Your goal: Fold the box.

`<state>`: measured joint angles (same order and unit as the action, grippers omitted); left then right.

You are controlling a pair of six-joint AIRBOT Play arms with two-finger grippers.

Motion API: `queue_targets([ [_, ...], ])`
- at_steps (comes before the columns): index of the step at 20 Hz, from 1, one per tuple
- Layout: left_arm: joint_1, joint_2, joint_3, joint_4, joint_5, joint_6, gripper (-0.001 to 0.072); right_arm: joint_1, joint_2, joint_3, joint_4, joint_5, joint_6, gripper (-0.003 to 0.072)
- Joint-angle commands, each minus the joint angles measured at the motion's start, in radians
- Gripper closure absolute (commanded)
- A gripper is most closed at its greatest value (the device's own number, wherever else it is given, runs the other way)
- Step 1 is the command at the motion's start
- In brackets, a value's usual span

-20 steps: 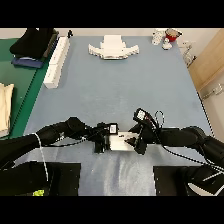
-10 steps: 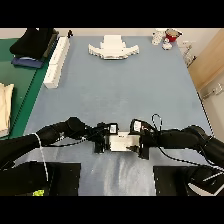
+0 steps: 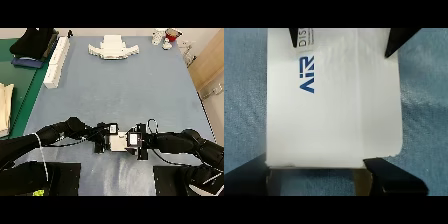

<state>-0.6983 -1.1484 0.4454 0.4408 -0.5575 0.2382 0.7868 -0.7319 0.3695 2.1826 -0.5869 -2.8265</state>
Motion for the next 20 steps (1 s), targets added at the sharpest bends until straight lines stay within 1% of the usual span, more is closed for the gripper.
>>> queue_targets([
  [1,0.000,0.000,0.000,0.000,0.000,0.000,0.0202,0.013,-0.025,-0.001,-0.023,0.014,-0.021,0.0117],
  [2,0.000,0.000,0.000,0.000,0.000,0.000,0.0202,0.013,-0.032,-0.001,-0.033,0.016,-0.021,0.0180],
  [4,0.000,0.000,0.001,0.000,0.000,0.000,0.0202,0.013,-0.033,-0.001,-0.033,0.024,-0.042,0.0191],
  [5,0.000,0.000,0.000,0.000,0.000,0.000,0.0202,0.013,-0.033,-0.001,-0.033,0.026,-0.046,0.0284],
  [7,0.000,0.000,0.000,0.000,0.000,0.000,0.0202,0.013,-0.033,-0.001,-0.033,0.026,-0.046,0.0292],
  [9,0.000,0.000,0.001,0.000,0.000,0.000,0.0202,0.014,-0.033,-0.001,-0.032,0.026,-0.046,0.0337],
  [12,0.000,0.000,0.000,0.000,0.000,0.000,0.0202,0.019,-0.033,0.002,-0.032,0.029,-0.046,0.0337],
  [13,0.000,0.000,0.000,0.000,0.000,0.000,0.0202,0.019,-0.027,0.003,-0.032,0.029,-0.046,0.0285],
  [14,0.000,0.000,0.000,0.000,0.000,0.000,0.0202,0.019,-0.014,0.003,-0.031,0.029,-0.046,0.0196],
  [16,0.000,0.000,0.000,0.000,0.000,0.000,0.0202,0.019,0.016,0.003,-0.045,0.031,-0.046,0.0196],
  [20,0.000,0.000,0.000,0.000,0.000,0.000,0.0202,0.019,0.055,0.005,-0.100,0.075,-0.046,0.0196],
])
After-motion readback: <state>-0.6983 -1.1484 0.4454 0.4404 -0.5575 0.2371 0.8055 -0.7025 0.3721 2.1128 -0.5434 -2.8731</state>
